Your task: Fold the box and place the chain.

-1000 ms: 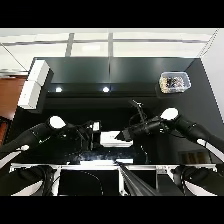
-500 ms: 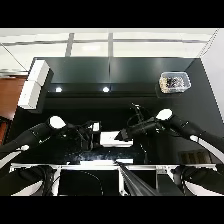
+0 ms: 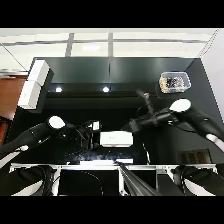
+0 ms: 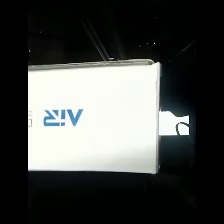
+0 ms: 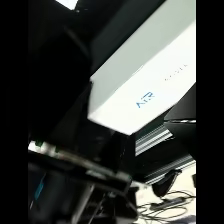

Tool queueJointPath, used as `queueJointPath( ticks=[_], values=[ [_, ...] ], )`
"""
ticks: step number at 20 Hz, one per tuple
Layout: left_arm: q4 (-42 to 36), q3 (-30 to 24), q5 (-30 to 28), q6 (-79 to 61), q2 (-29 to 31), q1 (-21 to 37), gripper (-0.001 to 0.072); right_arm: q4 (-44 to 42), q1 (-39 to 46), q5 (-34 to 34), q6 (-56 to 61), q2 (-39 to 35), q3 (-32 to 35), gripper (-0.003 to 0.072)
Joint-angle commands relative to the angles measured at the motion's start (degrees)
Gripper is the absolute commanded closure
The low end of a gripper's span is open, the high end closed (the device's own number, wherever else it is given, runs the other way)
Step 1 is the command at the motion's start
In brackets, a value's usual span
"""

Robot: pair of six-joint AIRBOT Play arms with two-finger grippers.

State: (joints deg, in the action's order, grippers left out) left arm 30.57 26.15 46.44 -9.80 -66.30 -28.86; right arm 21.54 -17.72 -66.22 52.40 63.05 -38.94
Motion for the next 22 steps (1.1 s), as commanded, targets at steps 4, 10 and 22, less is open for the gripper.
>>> queueJointPath(
  ticks=[4,10,22],
  values=[
    [18.45,0.15,5.22,23.89,10.03,0.00,-0.0006,13.57,16.11,-9.40,8.07,-16.79,-1.29,0.0671],
    [18.18,8.04,9.03,35.23,11.87,-4.63,-0.0003,14.67,19.74,-6.19,8.09,-17.90,-1.29,0.0671],
    [18.25,21.11,2.10,36.24,-6.56,-16.06,-0.0001,14.73,19.74,-5.51,8.48,-17.90,-1.29,0.0670]
  ],
)
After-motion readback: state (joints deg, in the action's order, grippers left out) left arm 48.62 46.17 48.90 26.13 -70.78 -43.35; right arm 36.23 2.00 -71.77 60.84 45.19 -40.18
